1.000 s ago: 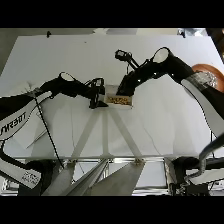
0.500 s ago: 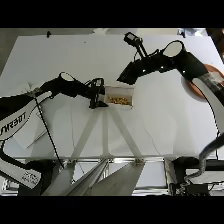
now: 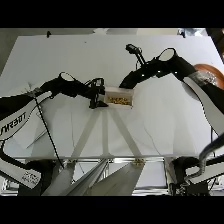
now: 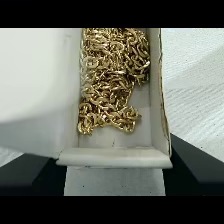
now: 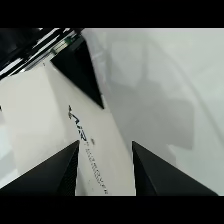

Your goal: Fold the box and place the chain.

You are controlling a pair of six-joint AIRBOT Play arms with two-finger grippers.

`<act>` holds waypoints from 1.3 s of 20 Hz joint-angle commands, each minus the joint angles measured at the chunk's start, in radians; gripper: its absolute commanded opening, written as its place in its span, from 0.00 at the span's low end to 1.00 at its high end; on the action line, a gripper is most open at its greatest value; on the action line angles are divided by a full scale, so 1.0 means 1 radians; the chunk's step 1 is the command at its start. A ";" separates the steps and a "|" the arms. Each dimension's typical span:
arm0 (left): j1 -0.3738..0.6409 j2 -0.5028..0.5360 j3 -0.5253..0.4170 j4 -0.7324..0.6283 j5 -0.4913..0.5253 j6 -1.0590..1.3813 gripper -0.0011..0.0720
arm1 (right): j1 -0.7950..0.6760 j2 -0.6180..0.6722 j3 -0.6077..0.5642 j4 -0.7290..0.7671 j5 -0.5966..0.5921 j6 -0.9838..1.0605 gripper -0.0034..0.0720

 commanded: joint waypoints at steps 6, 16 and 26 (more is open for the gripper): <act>0.000 0.001 0.001 0.000 0.000 0.000 0.39 | 0.076 -0.008 0.000 -0.023 0.039 -0.203 0.52; 0.000 0.001 0.001 0.000 0.000 0.000 0.39 | 0.127 0.066 0.000 -0.151 -0.008 -0.275 0.57; 0.000 0.001 0.001 0.000 0.000 0.000 0.39 | 0.160 0.072 -0.031 -0.247 -0.033 -0.274 0.46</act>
